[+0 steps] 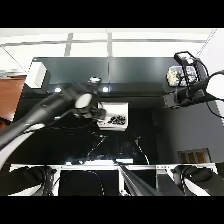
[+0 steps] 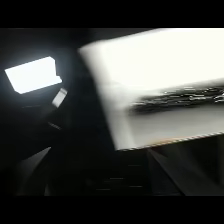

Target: Fold the box and place the chain.

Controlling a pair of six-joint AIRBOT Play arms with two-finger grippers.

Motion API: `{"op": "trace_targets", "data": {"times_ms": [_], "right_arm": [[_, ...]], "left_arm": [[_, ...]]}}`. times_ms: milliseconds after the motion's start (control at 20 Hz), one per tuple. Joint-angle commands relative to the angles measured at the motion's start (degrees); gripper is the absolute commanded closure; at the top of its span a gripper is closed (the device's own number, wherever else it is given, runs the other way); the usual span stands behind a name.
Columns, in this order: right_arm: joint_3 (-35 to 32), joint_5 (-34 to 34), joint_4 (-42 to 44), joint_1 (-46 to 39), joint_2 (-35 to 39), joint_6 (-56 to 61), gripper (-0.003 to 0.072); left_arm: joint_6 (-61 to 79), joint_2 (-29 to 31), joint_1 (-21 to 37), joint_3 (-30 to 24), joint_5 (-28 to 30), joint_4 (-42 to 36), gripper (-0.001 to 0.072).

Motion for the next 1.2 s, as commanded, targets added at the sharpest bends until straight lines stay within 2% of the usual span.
{"op": "trace_targets", "data": {"times_ms": [0,50,100,150,250,300,550,650,750,800,1000,1150], "right_arm": [[-1.5,-0.5,-1.0,-0.3,0.3,0.2,0.0519],[-2.7,-1.0,-0.9,-0.3,0.2,0.6,0.0519],[-3.9,-1.7,-0.5,-0.3,0.2,0.7,0.0519],[-5.2,-2.8,-0.3,-0.2,0.2,0.9,0.0519],[-8.0,-5.3,1.1,-0.2,0.2,0.9,0.0519],[-9.2,-6.4,2.0,-0.3,0.2,0.9,0.0519],[-13.3,-7.6,5.3,-0.2,0.2,1.1,0.0519],[-13.5,-7.5,6.4,-0.2,0.2,1.1,0.0519],[-13.5,-7.9,7.8,-0.2,0.2,1.1,0.0519],[-13.5,-8.4,8.5,-0.2,0.2,1.1,0.0519],[-13.5,-11.2,11.3,-0.2,0.2,1.1,0.0519],[-13.5,-11.9,12.3,-0.2,0.2,1.0,0.0519]], "left_arm": [[5.0,10.1,10.4,-10.0,0.4,-0.6,0.0001],[9.2,11.8,16.0,-13.6,3.0,-7.3,0.0002],[18.5,12.6,22.2,-17.3,6.4,-18.6,0.0002],[33.7,12.3,27.8,-20.7,8.1,-32.2,0.0002],[66.8,9.9,34.4,-25.6,5.2,-52.1,0.0002],[78.6,8.5,35.5,-26.9,3.4,-55.5,0.0001],[122.2,2.8,32.4,-27.6,3.6,-56.2,-0.0006],[132.6,2.5,30.5,-27.6,7.7,-56.2,-0.0006],[137.2,1.8,30.1,-27.5,14.0,-56.0,-0.0006],[138.3,0.6,30.1,-26.9,15.2,-56.1,-0.0006],[138.4,-5.9,29.8,-23.5,12.9,-57.8,-0.0006],[138.0,-6.6,28.6,-22.3,14.7,-61.1,-0.0006]]}}
